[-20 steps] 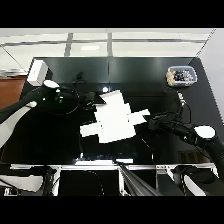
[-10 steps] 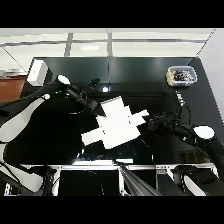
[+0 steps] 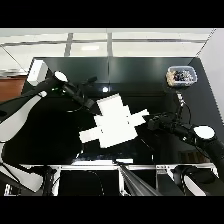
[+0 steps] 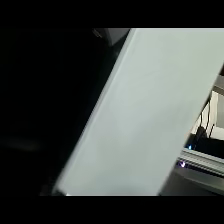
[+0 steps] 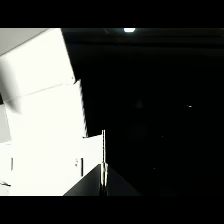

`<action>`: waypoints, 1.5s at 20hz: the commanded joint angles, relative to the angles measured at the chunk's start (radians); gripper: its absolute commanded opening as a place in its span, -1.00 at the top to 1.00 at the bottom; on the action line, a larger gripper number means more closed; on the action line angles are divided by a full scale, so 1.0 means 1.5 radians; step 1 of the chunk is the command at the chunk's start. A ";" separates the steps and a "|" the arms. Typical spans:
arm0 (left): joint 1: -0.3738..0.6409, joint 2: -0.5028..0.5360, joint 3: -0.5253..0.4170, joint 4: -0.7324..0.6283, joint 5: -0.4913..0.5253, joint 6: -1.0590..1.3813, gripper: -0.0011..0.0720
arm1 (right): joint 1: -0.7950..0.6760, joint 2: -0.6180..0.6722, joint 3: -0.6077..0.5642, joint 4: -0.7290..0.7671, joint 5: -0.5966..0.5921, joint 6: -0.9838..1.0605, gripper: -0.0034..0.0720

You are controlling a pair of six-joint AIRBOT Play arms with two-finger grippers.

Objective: Fold the box and place the chain.

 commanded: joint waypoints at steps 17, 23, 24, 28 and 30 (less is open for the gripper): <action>-0.039 0.061 -0.202 -0.142 0.192 0.055 -0.44 | 0.001 0.001 -0.001 -0.001 0.001 0.000 0.87; -0.043 0.059 -0.188 -0.136 0.164 0.106 0.42 | 0.001 0.001 0.000 -0.001 0.002 0.000 0.87; -0.034 0.059 -0.187 -0.139 0.148 0.119 0.67 | 0.001 0.001 -0.001 -0.001 0.002 0.000 0.87; 0.012 0.059 -0.187 -0.167 0.077 0.171 0.89 | 0.001 0.001 0.000 -0.001 -0.003 -0.001 0.83; 0.025 0.060 -0.187 -0.187 0.071 0.175 0.89 | 0.001 0.001 0.001 -0.007 -0.017 -0.001 -0.70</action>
